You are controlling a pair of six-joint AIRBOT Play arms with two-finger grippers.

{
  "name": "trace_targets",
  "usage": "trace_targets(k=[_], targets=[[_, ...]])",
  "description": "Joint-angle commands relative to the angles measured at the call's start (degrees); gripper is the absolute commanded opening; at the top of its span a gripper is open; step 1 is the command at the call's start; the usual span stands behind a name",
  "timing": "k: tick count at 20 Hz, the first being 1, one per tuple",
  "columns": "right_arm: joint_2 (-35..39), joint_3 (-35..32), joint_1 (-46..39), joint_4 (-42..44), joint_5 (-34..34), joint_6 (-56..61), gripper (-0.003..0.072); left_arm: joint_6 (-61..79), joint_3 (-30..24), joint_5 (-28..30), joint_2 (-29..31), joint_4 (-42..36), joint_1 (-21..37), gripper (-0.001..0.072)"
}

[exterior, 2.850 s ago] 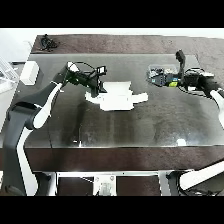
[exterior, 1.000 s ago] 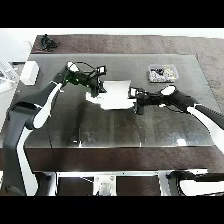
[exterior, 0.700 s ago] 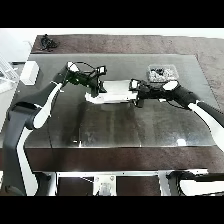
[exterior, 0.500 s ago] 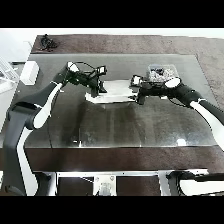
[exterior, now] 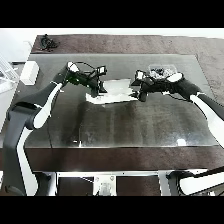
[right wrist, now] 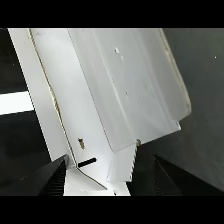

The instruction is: Fold the box and place the chain.

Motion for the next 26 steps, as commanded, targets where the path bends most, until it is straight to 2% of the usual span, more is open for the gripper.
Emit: trace_targets(k=[1,4,15,22,26], targets=[[-4.02,5.03,-0.76,0.00,8.37,1.05,0.0627,0.02,0.00,0.00,-0.02,0.02,0.00,0.0020],[-7.34,7.80,-0.90,-0.94,12.63,1.33,0.0627,0.02,0.00,0.00,-0.02,0.02,0.00,0.0020],[-11.67,11.37,-1.46,-3.17,16.68,0.07,0.0629,0.02,-0.02,0.02,-0.02,0.00,0.00,0.0020],[-13.55,12.11,-2.78,2.58,19.96,-3.56,0.0646,0.02,0.00,0.02,-0.02,0.00,0.00,0.0020],[-16.26,14.99,-2.82,3.52,23.04,-3.08,0.0646,0.02,-0.02,0.00,-0.02,0.00,0.00,0.0020]])
